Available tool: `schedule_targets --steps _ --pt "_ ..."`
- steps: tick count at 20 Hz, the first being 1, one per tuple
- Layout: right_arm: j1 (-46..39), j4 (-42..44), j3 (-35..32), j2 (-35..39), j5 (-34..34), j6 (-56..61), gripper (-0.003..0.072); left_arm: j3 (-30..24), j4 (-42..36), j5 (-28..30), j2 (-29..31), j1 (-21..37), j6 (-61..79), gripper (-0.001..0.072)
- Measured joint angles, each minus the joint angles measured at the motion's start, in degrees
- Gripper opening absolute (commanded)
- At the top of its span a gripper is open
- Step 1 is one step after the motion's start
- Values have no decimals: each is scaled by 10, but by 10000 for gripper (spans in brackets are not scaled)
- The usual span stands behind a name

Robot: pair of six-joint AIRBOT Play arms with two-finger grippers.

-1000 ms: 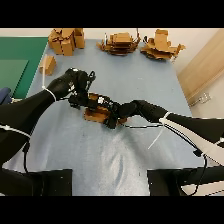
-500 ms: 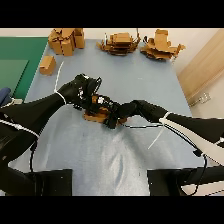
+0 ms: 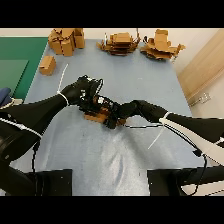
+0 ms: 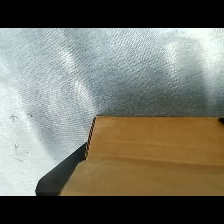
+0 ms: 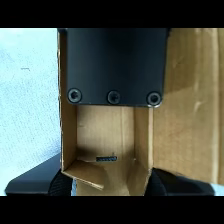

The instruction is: Fold the box.

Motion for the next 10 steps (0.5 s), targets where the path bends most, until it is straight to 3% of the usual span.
schedule_targets --steps 10 --pt "0 -2 0 0 1 -1 510 0 40 -5 -1 -25 -65 21"
